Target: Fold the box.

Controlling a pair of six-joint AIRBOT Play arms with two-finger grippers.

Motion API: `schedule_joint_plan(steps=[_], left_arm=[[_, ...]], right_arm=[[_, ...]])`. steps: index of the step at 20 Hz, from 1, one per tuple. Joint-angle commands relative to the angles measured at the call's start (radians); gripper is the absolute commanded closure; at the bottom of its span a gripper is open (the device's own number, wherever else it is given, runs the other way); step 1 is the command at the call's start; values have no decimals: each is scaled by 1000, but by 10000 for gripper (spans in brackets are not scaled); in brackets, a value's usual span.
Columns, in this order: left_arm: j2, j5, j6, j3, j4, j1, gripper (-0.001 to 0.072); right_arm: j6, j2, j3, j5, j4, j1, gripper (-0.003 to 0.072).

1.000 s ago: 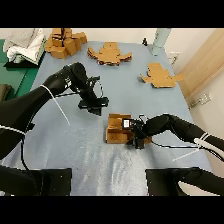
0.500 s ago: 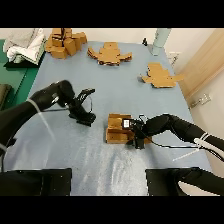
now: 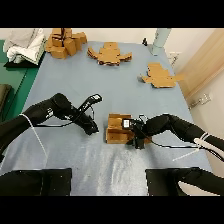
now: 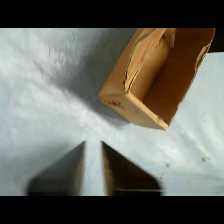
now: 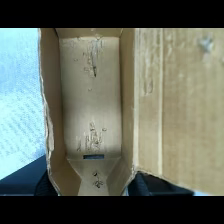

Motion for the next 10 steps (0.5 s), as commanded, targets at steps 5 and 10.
schedule_joint_plan(steps=[5, 10], left_arm=[[-64, 100, 611, -35, -97, -22, 8], [-95, 101, 723, -71, -109, -69, 7]], right_arm=[[0, -1, 0, 0, 0, 0, 224], [0, -1, 0, 0, 0, 0, 224]])
